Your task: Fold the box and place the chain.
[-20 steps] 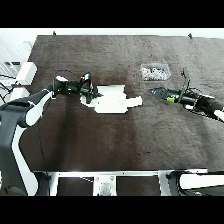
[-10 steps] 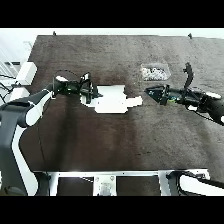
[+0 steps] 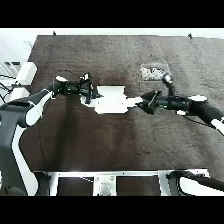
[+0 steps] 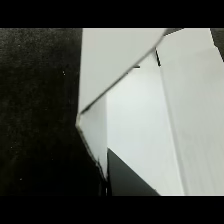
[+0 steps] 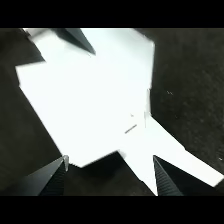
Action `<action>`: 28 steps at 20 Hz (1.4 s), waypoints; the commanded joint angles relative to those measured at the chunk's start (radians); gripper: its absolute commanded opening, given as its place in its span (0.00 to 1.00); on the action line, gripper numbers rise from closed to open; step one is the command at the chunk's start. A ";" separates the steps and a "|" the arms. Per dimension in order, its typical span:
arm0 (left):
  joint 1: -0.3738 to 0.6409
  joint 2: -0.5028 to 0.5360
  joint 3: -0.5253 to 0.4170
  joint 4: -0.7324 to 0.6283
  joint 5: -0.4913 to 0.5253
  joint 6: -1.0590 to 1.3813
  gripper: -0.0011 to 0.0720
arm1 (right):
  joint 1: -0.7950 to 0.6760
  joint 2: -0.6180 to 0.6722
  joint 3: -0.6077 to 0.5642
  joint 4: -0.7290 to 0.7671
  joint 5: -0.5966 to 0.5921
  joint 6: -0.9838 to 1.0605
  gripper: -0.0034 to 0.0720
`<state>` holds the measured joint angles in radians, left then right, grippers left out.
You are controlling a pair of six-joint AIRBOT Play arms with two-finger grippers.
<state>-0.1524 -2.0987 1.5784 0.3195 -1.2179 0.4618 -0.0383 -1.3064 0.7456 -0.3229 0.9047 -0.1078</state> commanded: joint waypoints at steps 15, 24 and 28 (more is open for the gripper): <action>0.000 0.000 0.000 -0.002 -0.002 0.000 0.04 | 0.326 -0.022 -0.011 -0.220 -0.315 -0.214 0.90; 0.000 0.000 0.000 -0.002 -0.002 0.000 0.04 | 0.385 -0.120 0.013 -0.214 -0.419 -0.268 0.90; 0.000 0.000 0.000 -0.002 -0.002 0.000 0.04 | 0.375 -0.135 0.059 -0.209 -0.432 -0.266 0.90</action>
